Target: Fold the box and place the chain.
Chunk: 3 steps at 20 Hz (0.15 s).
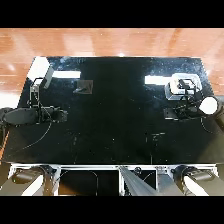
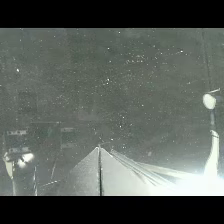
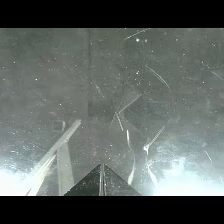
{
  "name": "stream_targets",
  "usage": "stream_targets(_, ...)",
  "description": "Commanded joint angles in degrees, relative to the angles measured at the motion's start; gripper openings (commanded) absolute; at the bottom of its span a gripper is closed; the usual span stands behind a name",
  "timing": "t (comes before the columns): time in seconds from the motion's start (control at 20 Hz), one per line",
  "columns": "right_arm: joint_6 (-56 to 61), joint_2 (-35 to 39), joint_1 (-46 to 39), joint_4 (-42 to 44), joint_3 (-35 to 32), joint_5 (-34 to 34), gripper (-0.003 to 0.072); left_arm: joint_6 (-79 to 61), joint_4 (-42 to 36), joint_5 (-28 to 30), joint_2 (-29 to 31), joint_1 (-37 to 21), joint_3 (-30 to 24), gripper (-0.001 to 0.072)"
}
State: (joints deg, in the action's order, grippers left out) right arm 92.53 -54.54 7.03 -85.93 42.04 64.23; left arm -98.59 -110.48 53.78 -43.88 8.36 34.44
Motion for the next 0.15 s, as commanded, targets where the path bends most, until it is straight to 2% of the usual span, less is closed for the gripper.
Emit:
stream_targets(0.0, 0.07, 0.00, 0.00, -0.02, -0.04, 0.00, 0.0044, -0.02, 0.11, -0.46, 0.04, -0.04, 0.04, 0.0021)
stream_targets(0.1, 0.07, 0.00, 0.00, -0.02, -0.04, 0.00, 0.0044, -0.02, 0.11, -0.48, 0.04, -0.04, 0.04, 0.0020)
